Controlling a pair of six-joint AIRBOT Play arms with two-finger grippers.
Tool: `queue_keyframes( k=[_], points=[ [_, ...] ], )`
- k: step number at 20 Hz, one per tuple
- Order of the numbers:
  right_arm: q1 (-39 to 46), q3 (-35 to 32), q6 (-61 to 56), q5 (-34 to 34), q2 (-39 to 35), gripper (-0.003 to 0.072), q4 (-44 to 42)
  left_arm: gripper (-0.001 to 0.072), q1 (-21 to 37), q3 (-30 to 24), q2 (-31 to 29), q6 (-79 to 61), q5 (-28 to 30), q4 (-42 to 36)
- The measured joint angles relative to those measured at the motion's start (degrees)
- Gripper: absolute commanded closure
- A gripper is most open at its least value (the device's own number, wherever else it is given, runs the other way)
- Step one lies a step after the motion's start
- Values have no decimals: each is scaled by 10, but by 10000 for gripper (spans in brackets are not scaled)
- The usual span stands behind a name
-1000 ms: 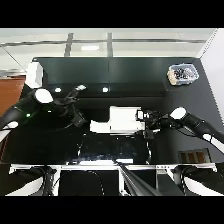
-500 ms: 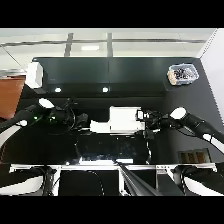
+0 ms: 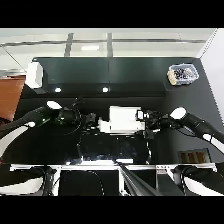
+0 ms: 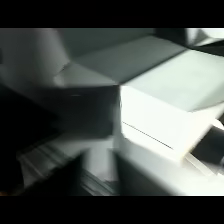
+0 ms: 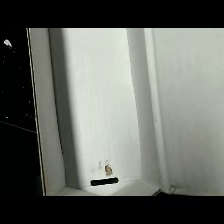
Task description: Fold the box and place the chain.
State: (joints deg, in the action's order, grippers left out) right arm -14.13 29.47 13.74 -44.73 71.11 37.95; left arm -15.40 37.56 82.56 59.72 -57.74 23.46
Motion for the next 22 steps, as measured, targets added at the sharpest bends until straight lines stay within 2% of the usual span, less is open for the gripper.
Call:
queue_keyframes(
  k=[5, 10, 12, 13, 14, 18, 22],
  points=[
    [0, 0, 0, 0, 0, 449, 0, 167, -9, 33, 1, -22, -20, -14],
    [0, 0, 0, 0, 0, 449, 0, 170, -56, 79, 1, -4, -16, 5],
    [0, 0, 0, 0, 0, 449, 0, 195, -75, 104, 1, 54, -12, 45],
    [0, 0, 0, 0, 0, 449, 0, 273, -84, 117, 1, 91, -9, 71],
    [0, 0, 0, 0, 0, 449, 0, 306, -95, 131, 1, 128, -5, 99],
    [0, 0, 0, 0, 0, 450, 0, 306, -136, 177, 1, 226, -1, 184],
    [0, 0, 0, 0, 0, 450, 0, 306, -166, 199, 1, 301, 3, 252]
  ],
)
